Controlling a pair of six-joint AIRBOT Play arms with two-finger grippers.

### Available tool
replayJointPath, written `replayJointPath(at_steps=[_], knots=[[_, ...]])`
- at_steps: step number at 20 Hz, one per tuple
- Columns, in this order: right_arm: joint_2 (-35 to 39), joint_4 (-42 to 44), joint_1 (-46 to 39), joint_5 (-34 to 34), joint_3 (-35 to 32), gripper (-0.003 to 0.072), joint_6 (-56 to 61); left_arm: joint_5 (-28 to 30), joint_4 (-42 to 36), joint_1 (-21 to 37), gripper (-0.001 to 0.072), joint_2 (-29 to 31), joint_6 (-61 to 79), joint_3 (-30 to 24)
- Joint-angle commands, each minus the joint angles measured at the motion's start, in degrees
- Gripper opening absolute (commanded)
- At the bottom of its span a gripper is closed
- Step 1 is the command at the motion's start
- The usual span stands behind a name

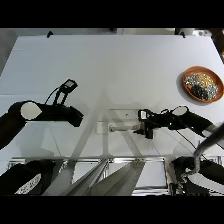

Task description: Fold the box and place the chain.

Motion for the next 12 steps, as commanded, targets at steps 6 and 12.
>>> replayJointPath(at_steps=[6, 12], knots=[[0.0, 0.0, 0.0, 0.0, 0.1, 0.0408, 0.0, 4.3, -17.7, -4.4, 0.0011, -12.8, 0.8, -4.7], [0.0, 0.0, 0.0, 0.0, 0.1, 0.0408, 0.0, 8.3, -22.2, -8.9, 0.0011, -16.7, 2.2, -4.6]])
